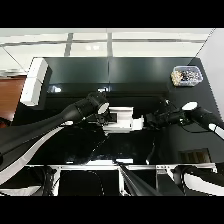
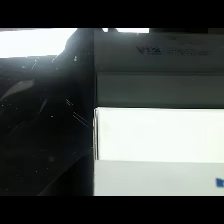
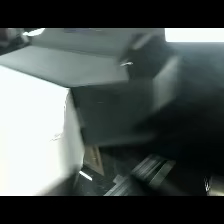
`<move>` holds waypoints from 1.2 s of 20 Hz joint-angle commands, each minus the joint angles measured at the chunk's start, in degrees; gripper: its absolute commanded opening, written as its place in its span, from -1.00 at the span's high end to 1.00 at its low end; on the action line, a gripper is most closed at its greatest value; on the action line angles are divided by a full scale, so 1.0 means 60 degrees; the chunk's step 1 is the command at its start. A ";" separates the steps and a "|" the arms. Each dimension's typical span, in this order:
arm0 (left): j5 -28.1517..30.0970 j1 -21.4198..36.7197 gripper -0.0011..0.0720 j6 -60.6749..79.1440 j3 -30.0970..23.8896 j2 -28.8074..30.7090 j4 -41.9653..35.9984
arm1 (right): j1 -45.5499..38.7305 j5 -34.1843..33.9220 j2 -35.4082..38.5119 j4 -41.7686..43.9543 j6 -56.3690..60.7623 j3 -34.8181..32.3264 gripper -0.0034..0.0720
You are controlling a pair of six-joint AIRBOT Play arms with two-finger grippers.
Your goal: Fold the box and place the chain.
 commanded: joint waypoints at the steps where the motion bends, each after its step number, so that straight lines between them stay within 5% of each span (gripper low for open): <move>1: 0.0007 0.0000 0.89 -0.0007 -0.0004 0.0000 0.0004 | 0.0073 0.0652 -0.0018 0.0036 -0.0229 0.0681 -0.76; 6: 0.0007 0.0000 0.89 -0.0007 -0.0004 0.0000 0.0004 | 0.0208 0.0973 -0.0018 0.0630 -0.0229 0.0991 -0.75; 11: 0.0007 0.0000 0.89 -0.0007 -0.0004 0.0000 0.0004 | 0.1195 0.0801 -0.0018 0.0364 0.0470 0.1523 -0.06; 18: 0.0011 0.0000 0.89 -0.0007 -0.0004 0.0000 0.0004 | 0.2481 0.0124 -0.0018 -0.1756 0.2667 0.2310 -0.06; 20: 0.0011 0.0000 0.89 -0.0007 -0.0004 0.0000 0.0004 | 0.2838 -0.0299 -0.0018 -0.2153 0.3016 0.2371 0.28; 24: 0.0007 0.0000 0.89 -0.0007 -0.0004 0.0000 0.0004 | 0.3588 -0.1115 -0.0018 -0.2809 0.4102 0.2382 0.27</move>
